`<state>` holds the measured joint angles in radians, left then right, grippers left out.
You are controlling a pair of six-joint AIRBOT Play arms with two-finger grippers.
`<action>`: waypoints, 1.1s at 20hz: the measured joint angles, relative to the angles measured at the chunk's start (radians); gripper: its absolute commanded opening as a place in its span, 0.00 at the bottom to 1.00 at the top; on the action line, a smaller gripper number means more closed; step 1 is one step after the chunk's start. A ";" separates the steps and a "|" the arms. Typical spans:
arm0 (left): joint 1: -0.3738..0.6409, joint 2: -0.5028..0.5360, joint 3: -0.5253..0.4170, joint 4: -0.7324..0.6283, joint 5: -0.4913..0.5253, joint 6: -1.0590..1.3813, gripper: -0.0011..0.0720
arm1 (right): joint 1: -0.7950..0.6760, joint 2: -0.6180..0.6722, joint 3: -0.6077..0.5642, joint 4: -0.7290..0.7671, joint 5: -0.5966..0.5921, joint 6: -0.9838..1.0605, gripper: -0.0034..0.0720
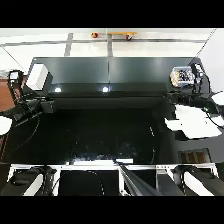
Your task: Fold the box and place the chain.
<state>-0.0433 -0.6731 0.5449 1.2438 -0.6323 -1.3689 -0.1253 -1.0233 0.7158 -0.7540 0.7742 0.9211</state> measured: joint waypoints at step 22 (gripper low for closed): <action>0.000 0.000 -0.001 -0.006 0.058 0.000 0.06 | -0.001 0.000 0.000 0.096 -0.084 0.005 1.00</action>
<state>-0.0437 -0.6735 0.5438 1.2373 -0.5747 -1.3685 -0.1265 -1.0233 0.7158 -0.6582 0.6907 0.9260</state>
